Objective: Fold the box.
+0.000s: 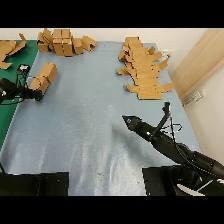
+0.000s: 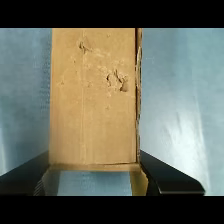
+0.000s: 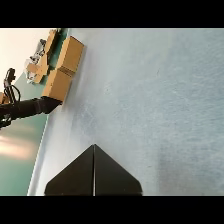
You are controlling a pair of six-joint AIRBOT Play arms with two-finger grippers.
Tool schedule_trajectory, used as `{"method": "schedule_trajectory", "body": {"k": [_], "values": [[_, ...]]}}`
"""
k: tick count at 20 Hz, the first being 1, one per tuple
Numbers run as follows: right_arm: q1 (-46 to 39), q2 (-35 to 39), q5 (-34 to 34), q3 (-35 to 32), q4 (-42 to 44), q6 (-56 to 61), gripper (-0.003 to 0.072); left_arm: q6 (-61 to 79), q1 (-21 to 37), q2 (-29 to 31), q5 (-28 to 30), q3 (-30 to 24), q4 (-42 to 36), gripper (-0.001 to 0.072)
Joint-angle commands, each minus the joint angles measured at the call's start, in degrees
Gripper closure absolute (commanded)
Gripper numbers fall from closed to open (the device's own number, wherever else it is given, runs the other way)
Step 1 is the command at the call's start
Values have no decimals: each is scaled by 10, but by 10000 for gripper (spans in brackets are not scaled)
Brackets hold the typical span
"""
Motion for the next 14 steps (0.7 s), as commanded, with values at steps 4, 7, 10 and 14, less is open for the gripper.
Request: {"method": "schedule_trajectory", "body": {"k": [4, 7, 10, 14], "values": [[0, 0, 29, 0, 6, 0, 684, -10, -16, -74, 4, 61, 0, 236], [0, 0, 29, 0, 6, 0, 684, -10, -15, -75, 11, 61, 0, 235], [0, -6, 29, 0, 6, 0, 684, -10, -15, -74, 0, 61, 0, 8], [0, -15, 29, 0, 6, 0, 683, -9, -14, -74, -41, 67, 0, 7]]}}
